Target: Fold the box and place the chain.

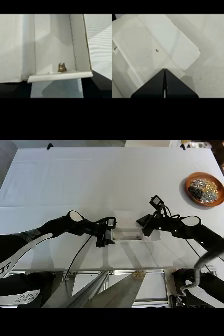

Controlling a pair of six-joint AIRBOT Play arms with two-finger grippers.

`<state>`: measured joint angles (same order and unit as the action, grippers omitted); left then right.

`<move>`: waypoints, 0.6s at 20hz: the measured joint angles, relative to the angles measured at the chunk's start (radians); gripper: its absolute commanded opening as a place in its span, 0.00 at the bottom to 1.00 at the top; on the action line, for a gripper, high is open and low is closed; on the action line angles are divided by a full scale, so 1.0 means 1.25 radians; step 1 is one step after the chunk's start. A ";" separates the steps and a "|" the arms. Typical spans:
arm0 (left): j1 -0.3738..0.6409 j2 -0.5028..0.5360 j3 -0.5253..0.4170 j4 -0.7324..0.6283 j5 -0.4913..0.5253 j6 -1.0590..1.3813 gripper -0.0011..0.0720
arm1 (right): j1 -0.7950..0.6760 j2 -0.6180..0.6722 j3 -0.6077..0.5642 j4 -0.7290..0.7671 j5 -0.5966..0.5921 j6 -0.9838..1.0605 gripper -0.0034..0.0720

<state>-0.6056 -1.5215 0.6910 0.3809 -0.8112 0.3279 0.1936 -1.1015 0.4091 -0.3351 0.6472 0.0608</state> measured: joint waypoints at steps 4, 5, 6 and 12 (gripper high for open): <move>0.000 0.000 0.000 0.000 0.000 -0.001 0.25 | 0.000 -0.009 0.006 -0.002 0.005 0.032 0.07; 0.000 0.000 0.000 0.000 0.000 0.000 0.25 | 0.000 -0.002 0.013 -0.005 0.013 0.041 0.07; 0.000 0.000 0.000 0.000 0.000 0.000 0.25 | 0.000 0.009 0.020 -0.005 0.024 0.053 0.07; 0.000 0.000 0.000 0.000 -0.001 0.001 0.25 | 0.000 0.154 0.055 -0.130 0.139 0.095 0.07</move>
<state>-0.6056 -1.5215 0.6910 0.3813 -0.8120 0.3286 0.1936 -0.9089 0.4774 -0.4976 0.8207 0.1795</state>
